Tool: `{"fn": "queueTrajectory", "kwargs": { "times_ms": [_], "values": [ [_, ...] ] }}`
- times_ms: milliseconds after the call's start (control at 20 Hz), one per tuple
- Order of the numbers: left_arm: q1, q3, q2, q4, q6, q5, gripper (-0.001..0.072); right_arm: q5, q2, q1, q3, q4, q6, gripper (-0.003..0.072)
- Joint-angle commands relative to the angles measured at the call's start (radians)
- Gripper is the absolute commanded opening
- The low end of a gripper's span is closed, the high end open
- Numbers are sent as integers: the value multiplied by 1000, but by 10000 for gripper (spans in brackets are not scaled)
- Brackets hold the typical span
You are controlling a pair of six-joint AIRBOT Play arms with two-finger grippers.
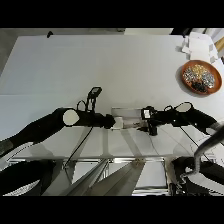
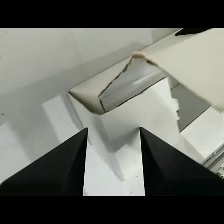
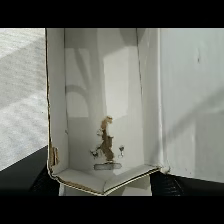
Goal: Fold the box and place the chain.
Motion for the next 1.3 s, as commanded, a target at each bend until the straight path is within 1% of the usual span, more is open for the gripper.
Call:
{"fn": "queueTrajectory", "kwargs": {
  "times_ms": [0,100,300,400,500,700,950,1100,1250],
  "values": [
    [-22,74,-73,124,-151,-76,392,0,0,0,1,0,0,459],
    [-29,115,-101,196,-246,-127,392,0,0,0,1,0,0,459],
    [-64,178,-122,296,-397,-162,392,0,0,0,1,0,0,459],
    [-82,209,-137,343,-459,-195,392,0,0,0,1,0,0,459],
    [-95,245,-159,380,-525,-253,392,0,0,0,1,0,0,459],
    [-109,354,-240,429,-636,-429,393,0,0,0,1,0,0,459],
    [-115,492,-326,446,-769,-531,390,0,0,0,1,0,0,459],
    [-132,523,-368,460,-850,-536,378,0,0,0,1,0,0,459],
    [-153,523,-407,464,-866,-539,378,0,0,0,1,0,0,459]
  ]
}}
